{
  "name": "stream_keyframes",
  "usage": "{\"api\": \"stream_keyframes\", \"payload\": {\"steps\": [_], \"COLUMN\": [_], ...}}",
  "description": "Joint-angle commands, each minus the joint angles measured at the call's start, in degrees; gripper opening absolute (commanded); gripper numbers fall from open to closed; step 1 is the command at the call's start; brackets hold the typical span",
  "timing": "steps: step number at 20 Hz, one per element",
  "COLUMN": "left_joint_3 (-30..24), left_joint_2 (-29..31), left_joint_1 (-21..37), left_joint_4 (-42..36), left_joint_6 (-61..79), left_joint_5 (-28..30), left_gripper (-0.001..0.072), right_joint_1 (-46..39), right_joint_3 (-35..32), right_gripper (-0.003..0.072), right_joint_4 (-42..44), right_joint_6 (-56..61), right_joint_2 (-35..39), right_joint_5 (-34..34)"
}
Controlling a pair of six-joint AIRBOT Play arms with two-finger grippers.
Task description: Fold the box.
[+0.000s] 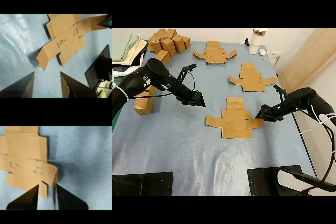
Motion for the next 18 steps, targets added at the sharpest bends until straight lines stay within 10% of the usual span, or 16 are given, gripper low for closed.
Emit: {"api": "stream_keyframes", "payload": {"steps": [1, 8, 12, 18], "left_joint_3": [-0.87, -0.87, -0.87, -0.92], "left_joint_2": [-0.02, -0.13, -1.25, -1.77], "left_joint_1": [0.48, 0.5, 0.59, 3.04], "left_joint_4": [-0.02, -1.05, -1.07, -1.49], "left_joint_6": [0.59, 0.35, 0.44, 4.57], "left_joint_5": [-2.08, -4.2, -4.46, -3.63], "left_gripper": [0.0483, 0.0483, 0.0483, 0.0484], "right_joint_1": [1.4, 1.42, 4.46, 11.5], "right_joint_3": [-1.97, -1.97, -1.95, -3.06], "right_gripper": [0.0352, 0.034, 0.002, 0.0003], "right_joint_4": [-5.35, 4.7, 7.21, 10.36], "right_joint_6": [3.02, -2.54, -6.12, -14.51], "right_joint_2": [-0.24, -6.62, -7.74, -2.86], "right_joint_5": [1.25, 0.55, 0.15, 0.85]}}
